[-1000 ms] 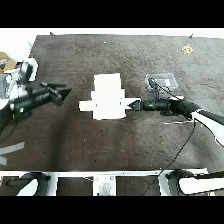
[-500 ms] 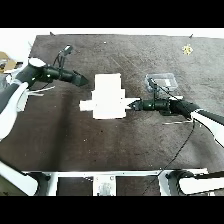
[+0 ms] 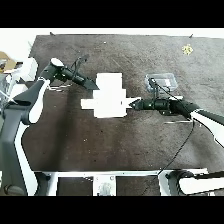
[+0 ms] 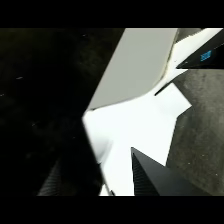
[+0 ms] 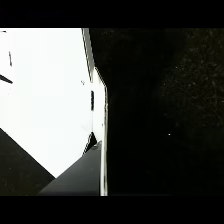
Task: Fold the box and place the chain.
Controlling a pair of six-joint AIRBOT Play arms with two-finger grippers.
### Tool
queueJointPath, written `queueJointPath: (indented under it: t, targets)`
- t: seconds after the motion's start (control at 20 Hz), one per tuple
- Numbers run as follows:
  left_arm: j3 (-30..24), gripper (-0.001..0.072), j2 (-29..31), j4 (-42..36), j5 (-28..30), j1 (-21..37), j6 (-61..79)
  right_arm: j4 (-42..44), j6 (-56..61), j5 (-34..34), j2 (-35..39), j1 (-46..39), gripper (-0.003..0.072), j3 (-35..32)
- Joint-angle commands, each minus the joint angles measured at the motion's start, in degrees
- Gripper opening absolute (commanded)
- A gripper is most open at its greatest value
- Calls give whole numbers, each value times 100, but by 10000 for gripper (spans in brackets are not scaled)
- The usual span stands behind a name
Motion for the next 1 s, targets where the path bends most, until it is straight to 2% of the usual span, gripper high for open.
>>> queueJointPath:
  t: [0.0, 0.15, 0.45, 0.5, 0.55, 0.6, 0.65, 0.7, 0.75, 0.8, 0.85, 0.95]
  targets:
    - [125, 482, -247, -197, -275, -157, 190, -11, 0, -22, -4, -2, 2, -4]
    - [125, 481, -267, -455, -334, -284, 308, -33, 0, -22, -2, -2, 2, -4]
    - [125, 468, -280, -256, -330, -280, 286, -98, 2, -24, -2, -2, 2, -4]
    - [125, 449, -280, -256, -326, -280, 286, -101, 2, -24, -2, -2, 2, -4]
    - [125, 361, -280, -258, -326, -280, 289, -122, 2, -22, -2, -2, 3, -4]
    - [125, 312, -280, -258, -339, -280, 289, -146, 2, -26, -2, -2, 2, -4]
    - [125, 97, -280, -258, -345, -280, 291, -199, 2, -37, -2, -2, 3, -4]
    - [125, 10, -280, -247, -330, -280, 310, -260, 0, -70, -2, -2, 3, -4]
    - [125, 9, -280, -236, -337, -280, 422, -345, 2, -92, -2, -2, 15, -2]
    - [125, 9, -280, -236, -339, -280, 470, -354, 7, -146, -2, -11, 257, -2]
    - [125, 9, -278, -240, -345, -280, 625, -280, 4, -151, 7, -57, 536, -2]
    - [125, 9, -278, -249, -343, -280, 1027, -221, 0, -151, 144, -240, 548, 2]
